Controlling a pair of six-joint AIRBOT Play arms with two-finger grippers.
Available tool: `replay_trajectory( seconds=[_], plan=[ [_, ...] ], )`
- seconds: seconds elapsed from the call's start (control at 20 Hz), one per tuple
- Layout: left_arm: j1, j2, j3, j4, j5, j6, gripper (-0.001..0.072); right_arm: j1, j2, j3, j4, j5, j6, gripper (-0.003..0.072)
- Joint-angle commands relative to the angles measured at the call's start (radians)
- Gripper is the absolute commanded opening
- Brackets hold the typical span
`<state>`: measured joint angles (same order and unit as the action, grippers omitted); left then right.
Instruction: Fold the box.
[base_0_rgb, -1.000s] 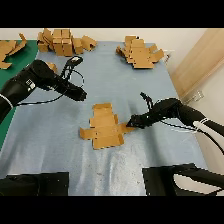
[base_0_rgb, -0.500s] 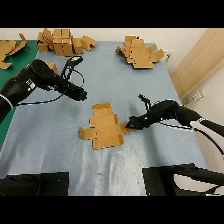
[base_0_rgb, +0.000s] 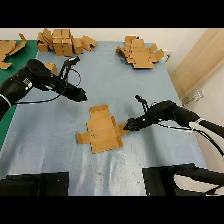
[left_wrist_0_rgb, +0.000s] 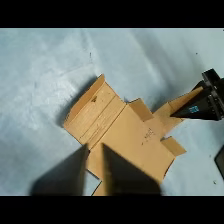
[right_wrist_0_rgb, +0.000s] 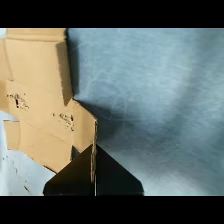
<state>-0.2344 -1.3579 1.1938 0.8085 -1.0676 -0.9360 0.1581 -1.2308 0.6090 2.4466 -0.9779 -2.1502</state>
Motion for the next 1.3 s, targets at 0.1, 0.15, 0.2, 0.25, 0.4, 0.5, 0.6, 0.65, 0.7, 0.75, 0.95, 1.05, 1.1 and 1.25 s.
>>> replay_trajectory(
  seconds=[0.1,0.15,0.2,0.25,0.4,0.5,0.6,0.65,0.7,0.75,0.95,1.05,1.1,1.25],
  plan=[
    [0.125,-0.058,0.000,-0.092,-0.173,-0.011,0.0320,0.001,0.134,-0.154,0.137,0.098,-0.200,0.0005],
    [0.133,-0.070,0.000,-0.090,-0.187,-0.010,0.0321,0.001,0.161,-0.180,0.181,0.122,-0.241,0.0005],
    [0.137,-0.083,0.000,-0.091,-0.196,-0.004,0.0321,0.001,0.180,-0.192,0.201,0.134,-0.263,0.0005],
    [0.136,-0.099,0.000,-0.092,-0.203,-0.003,0.0321,0.001,0.192,-0.195,0.206,0.137,-0.278,0.0005],
    [0.134,-0.164,0.000,-0.112,-0.262,0.005,0.0322,0.001,0.196,-0.196,0.214,0.135,-0.298,0.0005],
    [0.134,-0.213,0.000,-0.122,-0.304,0.006,0.0322,0.001,0.201,-0.196,0.223,0.132,-0.298,0.0005],
    [0.134,-0.254,0.000,-0.145,-0.336,0.027,0.0323,0.000,0.207,-0.197,0.221,0.133,-0.298,0.0005],
    [0.134,-0.268,0.000,-0.163,-0.339,0.033,0.0323,0.000,0.208,-0.197,0.221,0.133,-0.298,0.0005],
    [0.134,-0.283,0.000,-0.186,-0.338,0.054,0.0322,0.000,0.208,-0.197,0.221,0.134,-0.298,0.0005],
    [0.134,-0.299,0.000,-0.212,-0.337,0.072,0.0322,0.000,0.208,-0.197,0.221,0.134,-0.302,0.0005],
    [0.123,-0.359,0.000,-0.251,-0.311,0.102,0.0323,0.000,0.208,-0.197,0.220,0.138,-0.304,0.0005],
    [0.107,-0.376,0.000,-0.257,-0.278,0.129,0.0323,0.000,0.208,-0.197,0.220,0.143,-0.304,0.0005],
    [0.099,-0.383,0.001,-0.256,-0.255,0.134,0.0323,0.000,0.208,-0.197,0.220,0.143,-0.304,0.0005],
    [0.084,-0.406,0.003,-0.297,-0.225,0.169,0.0323,0.000,0.208,-0.197,0.219,0.145,-0.304,0.0005]
  ],
)
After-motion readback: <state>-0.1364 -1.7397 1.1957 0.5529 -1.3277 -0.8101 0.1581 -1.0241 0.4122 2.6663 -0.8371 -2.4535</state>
